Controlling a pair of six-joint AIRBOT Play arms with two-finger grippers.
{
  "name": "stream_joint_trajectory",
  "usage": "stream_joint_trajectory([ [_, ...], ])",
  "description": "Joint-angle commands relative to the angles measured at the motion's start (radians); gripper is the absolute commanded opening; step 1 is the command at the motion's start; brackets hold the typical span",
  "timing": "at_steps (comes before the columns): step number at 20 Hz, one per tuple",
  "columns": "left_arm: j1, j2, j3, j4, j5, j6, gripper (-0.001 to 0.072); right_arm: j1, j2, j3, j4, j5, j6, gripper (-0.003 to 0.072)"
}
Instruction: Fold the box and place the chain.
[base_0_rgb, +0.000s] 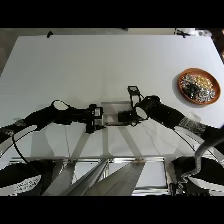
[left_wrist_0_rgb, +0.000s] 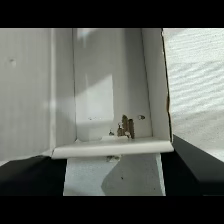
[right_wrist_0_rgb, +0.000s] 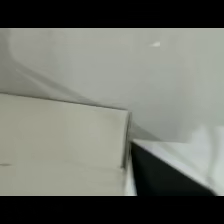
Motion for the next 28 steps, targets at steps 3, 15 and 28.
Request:
stream_joint_trajectory([
  [3, 0.0, 0.001, 0.0, -0.001, 0.0, 0.0, 0.0254, -0.001, 0.091, 0.0, -0.044, 0.08, -0.086, 0.0458],
  [15, 0.0, 0.001, 0.0, -0.001, 0.0, 0.0, 0.0254, -0.408, 0.415, 0.0, -0.503, 0.335, -0.217, 0.0363],
  [28, 0.0, 0.001, 0.0, -0.001, 0.0, 0.0, 0.0254, -1.104, 0.132, 0.002, -0.232, -0.081, -0.41, 0.0275],
])
